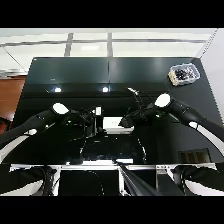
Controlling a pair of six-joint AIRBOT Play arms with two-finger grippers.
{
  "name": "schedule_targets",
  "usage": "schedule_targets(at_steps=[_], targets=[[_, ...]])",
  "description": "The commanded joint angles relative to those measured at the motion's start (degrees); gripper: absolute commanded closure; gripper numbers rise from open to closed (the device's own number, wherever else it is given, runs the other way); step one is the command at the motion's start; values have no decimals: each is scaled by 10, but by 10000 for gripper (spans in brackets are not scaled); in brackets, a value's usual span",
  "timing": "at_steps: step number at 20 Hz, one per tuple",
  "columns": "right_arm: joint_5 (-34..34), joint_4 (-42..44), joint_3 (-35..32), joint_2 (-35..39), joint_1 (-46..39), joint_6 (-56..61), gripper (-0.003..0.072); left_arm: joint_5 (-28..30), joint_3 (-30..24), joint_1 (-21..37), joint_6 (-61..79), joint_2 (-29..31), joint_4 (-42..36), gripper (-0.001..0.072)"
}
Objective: Fold the box and place the chain.
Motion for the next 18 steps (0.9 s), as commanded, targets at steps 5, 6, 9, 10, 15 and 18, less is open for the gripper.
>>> schedule_targets(at_steps=[5,6,9,10,15,18], targets=[[66,-22,19,85,-53,10,669,-2,0,2,-1,13,16,112],[85,-35,19,115,-80,12,669,-2,0,2,-7,26,31,-4],[126,-118,19,200,-174,51,669,-25,19,5,-149,82,115,-4],[130,-144,19,219,-203,59,669,-48,34,5,-197,100,132,-4],[120,-160,18,236,-313,74,669,-49,122,-36,-264,85,111,3],[113,-157,17,236,-318,76,669,-60,186,-64,-303,-3,111,3]])
